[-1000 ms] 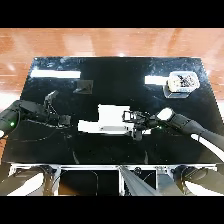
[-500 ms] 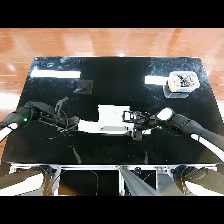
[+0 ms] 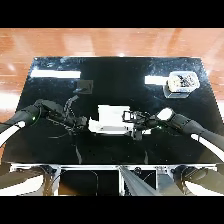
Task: Fold the box and place the chain.
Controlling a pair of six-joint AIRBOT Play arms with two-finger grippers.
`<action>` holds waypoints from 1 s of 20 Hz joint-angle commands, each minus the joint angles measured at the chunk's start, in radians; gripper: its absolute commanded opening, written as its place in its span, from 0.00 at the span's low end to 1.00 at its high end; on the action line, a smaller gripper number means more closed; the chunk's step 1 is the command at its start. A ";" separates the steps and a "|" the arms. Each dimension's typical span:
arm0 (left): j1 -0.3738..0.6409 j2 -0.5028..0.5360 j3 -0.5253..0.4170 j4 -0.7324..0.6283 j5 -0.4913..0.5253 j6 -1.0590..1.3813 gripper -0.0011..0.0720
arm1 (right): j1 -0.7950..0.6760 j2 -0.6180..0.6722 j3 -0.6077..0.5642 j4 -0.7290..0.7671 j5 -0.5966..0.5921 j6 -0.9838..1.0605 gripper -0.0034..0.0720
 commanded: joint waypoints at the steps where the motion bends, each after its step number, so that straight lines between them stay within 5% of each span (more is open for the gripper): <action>1: -0.008 0.000 0.056 0.042 0.077 0.003 0.65 | 0.000 0.000 0.000 0.000 0.001 0.000 0.81; 5: -0.008 0.000 0.113 0.032 0.156 0.003 0.85 | 0.000 0.000 0.000 0.000 0.001 0.000 0.81; 15: -0.031 0.000 0.141 -0.055 0.183 0.004 0.87 | 0.000 0.000 0.001 0.000 0.001 0.000 0.81; 20: -0.085 0.000 0.144 -0.055 0.106 0.002 0.87 | 0.000 0.000 0.000 0.000 0.000 0.001 0.81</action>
